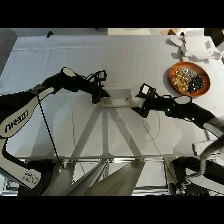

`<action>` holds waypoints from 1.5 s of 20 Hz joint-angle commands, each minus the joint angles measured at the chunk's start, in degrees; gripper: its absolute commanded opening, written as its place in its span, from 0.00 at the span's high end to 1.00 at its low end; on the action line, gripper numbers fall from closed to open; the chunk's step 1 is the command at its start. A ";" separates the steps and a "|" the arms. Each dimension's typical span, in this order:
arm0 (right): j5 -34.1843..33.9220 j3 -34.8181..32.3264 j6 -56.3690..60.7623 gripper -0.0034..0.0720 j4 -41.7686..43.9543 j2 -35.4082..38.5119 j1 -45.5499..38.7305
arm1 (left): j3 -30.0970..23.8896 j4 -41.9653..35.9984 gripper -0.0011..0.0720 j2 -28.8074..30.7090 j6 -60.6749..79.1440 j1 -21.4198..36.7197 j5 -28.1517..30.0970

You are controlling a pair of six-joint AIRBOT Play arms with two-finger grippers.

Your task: Fold the box and place the chain.

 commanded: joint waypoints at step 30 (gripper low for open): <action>13.51 14.14 -7.61 0.05 -10.12 -15.54 -0.44 | -0.02 0.02 0.97 -0.04 0.02 0.02 0.00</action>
